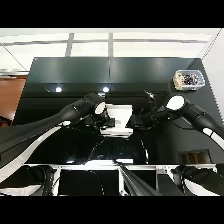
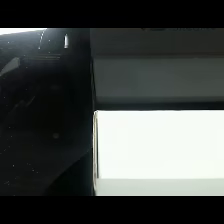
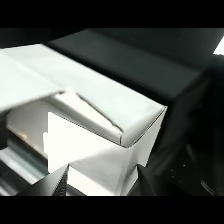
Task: Fold the box and place the chain.
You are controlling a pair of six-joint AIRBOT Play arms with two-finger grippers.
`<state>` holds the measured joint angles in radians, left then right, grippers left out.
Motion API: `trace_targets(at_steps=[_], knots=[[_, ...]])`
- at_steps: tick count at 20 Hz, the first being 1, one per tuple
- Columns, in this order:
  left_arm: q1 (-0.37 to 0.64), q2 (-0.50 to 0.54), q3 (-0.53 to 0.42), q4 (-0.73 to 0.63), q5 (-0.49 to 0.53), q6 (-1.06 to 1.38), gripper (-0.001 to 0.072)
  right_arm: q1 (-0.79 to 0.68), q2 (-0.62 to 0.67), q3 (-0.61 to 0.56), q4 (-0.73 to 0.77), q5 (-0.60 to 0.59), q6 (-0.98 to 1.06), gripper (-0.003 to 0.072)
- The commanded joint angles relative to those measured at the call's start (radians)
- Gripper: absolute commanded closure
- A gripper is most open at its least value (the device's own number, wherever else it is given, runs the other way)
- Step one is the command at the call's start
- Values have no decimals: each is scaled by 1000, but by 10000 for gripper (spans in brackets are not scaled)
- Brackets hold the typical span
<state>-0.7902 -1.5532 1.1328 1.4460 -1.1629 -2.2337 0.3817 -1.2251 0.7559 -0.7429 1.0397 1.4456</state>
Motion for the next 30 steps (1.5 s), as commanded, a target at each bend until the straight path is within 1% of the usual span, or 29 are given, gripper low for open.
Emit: trace_targets(at_steps=[1,3,6,7,8,10,12,13,15,17,23,28,29,30], knots=[[1,0,1,0,2,1,684,66,-20,56,-167,-46,180,220],[1,0,1,6,3,1,684,98,-43,94,-267,-48,277,220],[1,0,1,11,2,1,683,172,-102,150,-350,-42,356,226],[1,0,1,11,2,1,683,194,-129,177,-398,-25,374,327],[1,0,1,11,2,1,683,207,-153,203,-439,2,421,327],[1,0,1,11,3,1,683,227,-185,241,-449,42,448,328],[1,0,1,11,2,1,684,249,-200,264,-479,45,516,328],[1,0,1,11,2,5,684,261,-204,271,-519,51,546,328],[1,0,1,11,2,5,684,276,-222,305,-635,123,628,328],[1,0,1,11,6,5,683,286,-238,340,-643,171,647,328],[1,0,1,11,3,5,683,295,-266,348,-629,195,711,329],[1,0,1,11,3,5,684,300,-291,348,-607,182,752,330],[1,0,1,11,3,5,683,300,-291,348,-607,179,742,453],[1,0,1,11,2,5,683,300,-291,348,-607,177,742,502]])
